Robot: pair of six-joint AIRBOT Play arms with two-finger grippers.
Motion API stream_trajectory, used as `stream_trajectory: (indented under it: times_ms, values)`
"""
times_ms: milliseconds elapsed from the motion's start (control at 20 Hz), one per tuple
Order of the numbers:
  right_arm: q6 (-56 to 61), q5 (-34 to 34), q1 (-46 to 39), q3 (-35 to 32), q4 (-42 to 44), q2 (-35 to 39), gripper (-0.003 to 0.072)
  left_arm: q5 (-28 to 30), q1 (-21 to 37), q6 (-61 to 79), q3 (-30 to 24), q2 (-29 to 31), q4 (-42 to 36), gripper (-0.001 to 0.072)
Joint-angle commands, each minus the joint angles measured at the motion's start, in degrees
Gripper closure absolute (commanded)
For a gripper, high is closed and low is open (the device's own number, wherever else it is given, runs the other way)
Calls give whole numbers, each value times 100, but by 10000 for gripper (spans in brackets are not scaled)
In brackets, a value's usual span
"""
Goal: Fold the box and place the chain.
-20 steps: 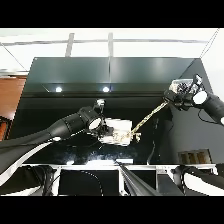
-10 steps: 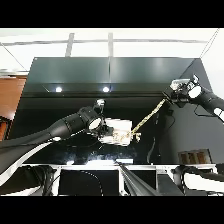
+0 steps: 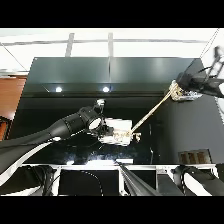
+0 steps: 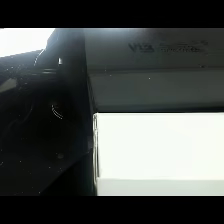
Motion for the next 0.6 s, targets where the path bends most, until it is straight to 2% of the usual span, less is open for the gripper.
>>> stream_trajectory:
  times_ms: [0, 250, 550]
  values:
    - [-319, 855, 20, 474, 131, 975, 679, -2, 4, 0, 2, 0, 2, 680]
    - [-337, 2015, 363, 756, 470, 1652, 679, -2, 4, 0, 2, 0, 2, 680]
    - [-334, 3381, 1392, 754, 662, 1711, 679, -2, 4, 0, 2, 0, 2, 680]
